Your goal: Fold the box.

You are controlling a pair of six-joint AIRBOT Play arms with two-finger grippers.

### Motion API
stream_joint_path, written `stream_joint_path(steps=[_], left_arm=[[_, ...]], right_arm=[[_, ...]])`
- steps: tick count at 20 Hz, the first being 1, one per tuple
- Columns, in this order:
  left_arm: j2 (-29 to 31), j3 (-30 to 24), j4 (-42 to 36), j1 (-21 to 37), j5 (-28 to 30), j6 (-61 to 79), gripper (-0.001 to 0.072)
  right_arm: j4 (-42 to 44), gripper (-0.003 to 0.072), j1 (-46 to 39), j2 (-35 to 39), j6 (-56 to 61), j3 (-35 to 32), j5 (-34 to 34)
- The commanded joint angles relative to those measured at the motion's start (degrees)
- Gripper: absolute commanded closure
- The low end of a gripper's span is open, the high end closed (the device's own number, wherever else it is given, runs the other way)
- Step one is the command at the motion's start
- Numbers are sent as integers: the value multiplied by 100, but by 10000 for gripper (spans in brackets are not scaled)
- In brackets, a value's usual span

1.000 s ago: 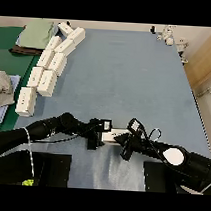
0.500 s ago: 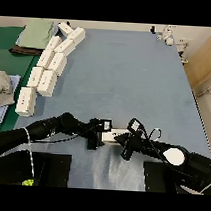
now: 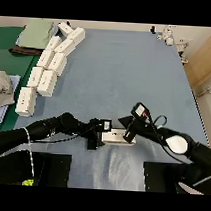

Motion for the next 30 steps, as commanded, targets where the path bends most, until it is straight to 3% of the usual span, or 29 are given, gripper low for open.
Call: stream_joint_path(steps=[1,5,7,9,18,21,23,25,28,30], left_arm=[[-2,4,2,4,4,2,218],[-2,4,2,4,4,2,218],[-2,4,2,4,2,2,218],[-2,4,2,4,4,2,219],[9,7,2,9,52,-28,219],[282,7,74,225,44,-737,218],[765,7,542,699,2,-1707,219],[1412,7,1617,1412,-227,-3206,218],[2435,4,3574,2774,-1252,-5578,218],[3023,4,4395,3705,-1908,-6620,218]], right_arm=[[-1982,683,-933,-844,1440,892,1226],[-4037,682,-1978,-2081,4393,2498,3163],[-4461,683,-2415,-2557,5416,3178,4221],[-4516,665,-2776,-2830,5954,3560,4752],[-4476,667,-3071,-2887,6537,3687,4955],[-4474,666,-3071,-2887,6537,3687,4955],[-4474,667,-3071,-2887,6537,3687,4955],[-4476,667,-3073,-2887,6537,3687,4955],[-4474,667,-3071,-2887,6537,3687,4955],[-4474,667,-3071,-2887,6537,3687,4955]])
